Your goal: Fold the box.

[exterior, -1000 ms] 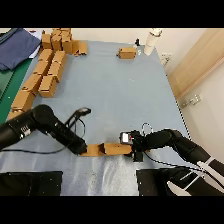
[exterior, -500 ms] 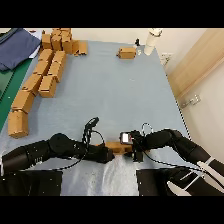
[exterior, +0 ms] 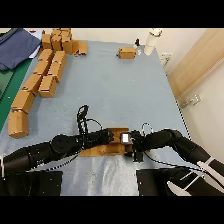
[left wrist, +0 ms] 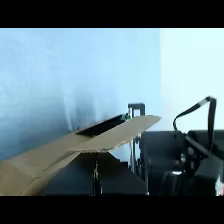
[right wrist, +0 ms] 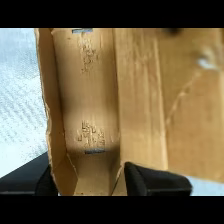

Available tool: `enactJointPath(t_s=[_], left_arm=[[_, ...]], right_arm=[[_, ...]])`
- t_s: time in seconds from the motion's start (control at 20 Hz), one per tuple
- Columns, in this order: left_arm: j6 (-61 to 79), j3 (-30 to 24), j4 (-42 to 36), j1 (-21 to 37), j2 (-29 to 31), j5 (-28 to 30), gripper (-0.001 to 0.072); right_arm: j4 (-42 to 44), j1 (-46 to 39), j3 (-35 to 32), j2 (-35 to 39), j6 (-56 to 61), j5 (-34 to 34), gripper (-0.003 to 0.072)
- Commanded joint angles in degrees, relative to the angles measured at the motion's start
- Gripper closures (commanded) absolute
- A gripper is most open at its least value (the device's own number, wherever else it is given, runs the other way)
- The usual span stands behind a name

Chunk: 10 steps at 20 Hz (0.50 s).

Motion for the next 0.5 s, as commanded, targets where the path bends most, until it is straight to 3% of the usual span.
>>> enactJointPath(t_s=[0.0,0.3,0.45], left_arm=[[0.2,0.5,-0.5,-0.1,-0.7,6.6,0.0700],[1.8,3.1,1.1,2.8,-9.4,-0.4,0.0701],[1.9,3.4,1.0,5.2,-12.4,-6.7,0.0701]], right_arm=[[-0.1,0.0,0.0,0.0,0.0,0.1,0.0184],[-0.2,0.0,0.0,0.0,0.0,0.2,0.0184],[-0.2,0.0,0.0,0.0,0.0,0.2,0.0184]])
